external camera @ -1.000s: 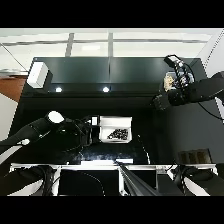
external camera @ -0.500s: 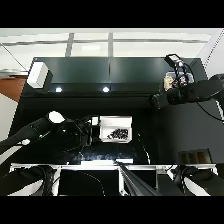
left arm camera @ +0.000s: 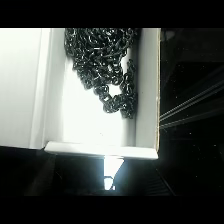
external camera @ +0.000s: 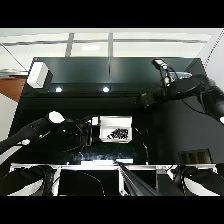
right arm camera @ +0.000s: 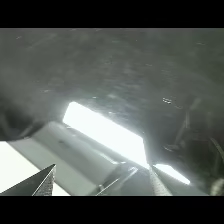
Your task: Fold the box and place the chain.
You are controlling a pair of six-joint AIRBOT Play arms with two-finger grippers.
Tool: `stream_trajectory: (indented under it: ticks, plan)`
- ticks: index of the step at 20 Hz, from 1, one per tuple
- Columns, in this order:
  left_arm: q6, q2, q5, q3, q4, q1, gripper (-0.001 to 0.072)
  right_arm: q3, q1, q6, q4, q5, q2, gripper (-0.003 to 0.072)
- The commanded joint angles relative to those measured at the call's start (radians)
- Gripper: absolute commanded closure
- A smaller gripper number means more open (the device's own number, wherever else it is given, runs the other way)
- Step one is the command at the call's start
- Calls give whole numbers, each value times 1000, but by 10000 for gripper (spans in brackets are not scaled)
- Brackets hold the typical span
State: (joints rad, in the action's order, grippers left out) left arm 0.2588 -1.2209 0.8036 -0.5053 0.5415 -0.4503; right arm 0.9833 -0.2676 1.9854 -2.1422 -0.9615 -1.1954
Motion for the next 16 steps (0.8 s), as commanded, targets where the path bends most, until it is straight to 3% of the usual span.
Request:
stream_trajectory:
  ticks: [1,6,11,16]
  plan:
    - [0,0,0,-1,1,-2,314,4,-67,199,-101,-42,-79,-30]
    - [-7,0,-11,0,39,-31,314,9,-110,320,-97,-109,-91,-22]
    - [-16,0,-18,0,37,-31,314,8,-110,354,-55,-262,-91,-21]
    - [-16,0,-19,0,37,-31,314,9,-111,415,-57,-273,-91,-22]
